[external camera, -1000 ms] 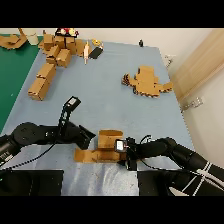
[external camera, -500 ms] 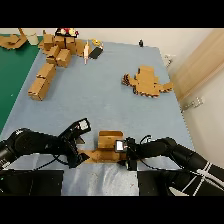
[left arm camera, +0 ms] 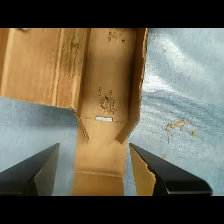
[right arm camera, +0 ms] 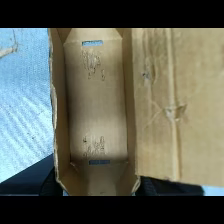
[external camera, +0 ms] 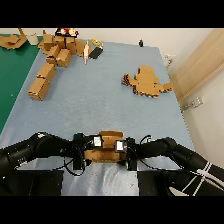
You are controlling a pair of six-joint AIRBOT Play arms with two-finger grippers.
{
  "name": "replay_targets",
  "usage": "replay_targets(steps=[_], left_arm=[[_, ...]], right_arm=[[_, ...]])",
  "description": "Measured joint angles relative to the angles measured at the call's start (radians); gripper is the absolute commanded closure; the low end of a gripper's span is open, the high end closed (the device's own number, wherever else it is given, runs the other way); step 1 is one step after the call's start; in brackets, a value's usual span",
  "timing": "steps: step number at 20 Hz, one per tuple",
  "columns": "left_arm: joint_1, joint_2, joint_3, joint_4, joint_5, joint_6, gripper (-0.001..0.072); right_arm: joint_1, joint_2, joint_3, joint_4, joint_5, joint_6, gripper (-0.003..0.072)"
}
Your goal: Fold the box.
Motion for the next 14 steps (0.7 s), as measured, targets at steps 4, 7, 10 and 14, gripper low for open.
replay_targets(steps=[4, 7, 10, 14], left_arm=[[-0.036, -0.026, 0.002, 0.003, 0.042, 0.012, 0.0025], [-0.055, -0.044, 0.003, 0.000, 0.064, 0.015, 0.0313], [-0.065, -0.058, 0.003, -0.001, 0.076, 0.019, 0.0338], [-0.069, -0.064, 0.004, -0.002, 0.086, 0.025, 0.0489]], right_arm=[[0.000, 0.000, 0.000, 0.000, 0.000, 0.000, 0.0168], [0.000, 0.000, 0.000, 0.000, 0.000, 0.000, 0.0168], [0.000, 0.000, 0.000, 0.000, 0.000, 0.000, 0.0168], [0.000, 0.000, 0.000, 0.000, 0.001, 0.000, 0.0168]])
